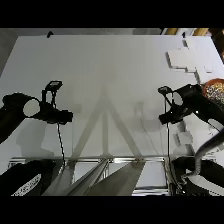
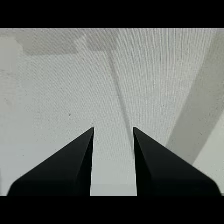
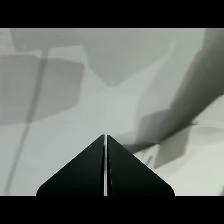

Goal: Fold the box and place the chain.

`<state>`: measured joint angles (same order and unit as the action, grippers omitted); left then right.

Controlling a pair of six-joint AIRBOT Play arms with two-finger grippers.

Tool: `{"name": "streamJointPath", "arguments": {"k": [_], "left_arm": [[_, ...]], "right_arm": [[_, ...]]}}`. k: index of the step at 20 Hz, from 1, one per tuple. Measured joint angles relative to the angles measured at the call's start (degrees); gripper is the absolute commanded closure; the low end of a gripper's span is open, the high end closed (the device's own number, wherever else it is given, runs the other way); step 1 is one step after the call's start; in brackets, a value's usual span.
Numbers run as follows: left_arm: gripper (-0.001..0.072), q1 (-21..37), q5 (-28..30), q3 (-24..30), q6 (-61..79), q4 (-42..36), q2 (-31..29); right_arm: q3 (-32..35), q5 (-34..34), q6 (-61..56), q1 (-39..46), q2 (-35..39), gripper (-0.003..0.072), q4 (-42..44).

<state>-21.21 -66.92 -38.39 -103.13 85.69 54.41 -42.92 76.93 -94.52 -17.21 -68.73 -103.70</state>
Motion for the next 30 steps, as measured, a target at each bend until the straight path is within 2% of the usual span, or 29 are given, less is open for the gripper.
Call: {"name": "streamJointPath", "arguments": {"k": [4,8,9,10,11,14,15,16,19,23,25,28,29,30], "left_arm": [[0.0436,0.0,0.02,0.02,-0.02,0.0,0.02],[0.0436,0.0,0.0,0.02,-0.02,0.02,0.02],[0.0436,0.0,0.02,0.02,0.0,0.02,0.02],[0.0436,0.0,0.0,0.02,0.0,0.02,0.02],[0.0436,0.0,0.0,0.0,0.0,0.02,0.0],[0.0436,0.0,0.0,0.02,-0.02,0.02,0.02],[0.0436,0.0,0.0,0.02,0.0,0.02,0.0],[0.0436,0.0,0.0,0.02,0.0,0.02,0.02],[0.0436,0.0,0.0,0.02,-0.02,0.02,0.0],[0.0436,0.0,0.0,0.02,-0.02,0.02,0.0],[0.0436,0.0,0.0,0.02,-0.02,0.02,0.02],[0.0436,0.0,0.0,0.02,-0.02,0.02,0.0],[0.0436,0.0,0.02,0.02,-0.02,0.02,0.0],[0.0436,0.0,0.0,0.02,0.0,0.02,0.02]], "right_arm": [[-0.39,1.73,1.81,5.49,0.0,0.0665,-18.01],[-0.48,-1.79,7.5,20.9,0.0,0.0663,-26.45],[-0.48,-2.47,8.72,25.4,0.0,0.0579,-27.3],[-0.48,-3.63,9.62,30.34,0.0,0.0412,-28.02],[-0.48,-4.63,10.95,35.21,0.0,0.03,-27.96],[-0.48,-9.11,16.7,47.6,0.0,0.0271,-23.45],[-0.48,-10.78,19.08,51.04,0.0,0.0236,-20.79],[-0.57,-12.33,21.2,53.57,0.0,0.0169,-18.45],[-1.92,-16.04,25.94,58.27,-0.33,0.0158,-13.86],[-4.7,-17.73,29.66,60.37,-2.14,0.0166,-11.1],[-5.31,-17.31,32.02,60.76,-3.45,0.0237,-9.46],[-5.79,-15.93,35.01,61.05,-5.55,0.0246,-7.61],[-5.84,-15.56,35.76,61.29,-6.21,0.029,-7.43],[-5.9,-14.97,36.04,61.79,-6.93,0.0299,-7.21]]}}
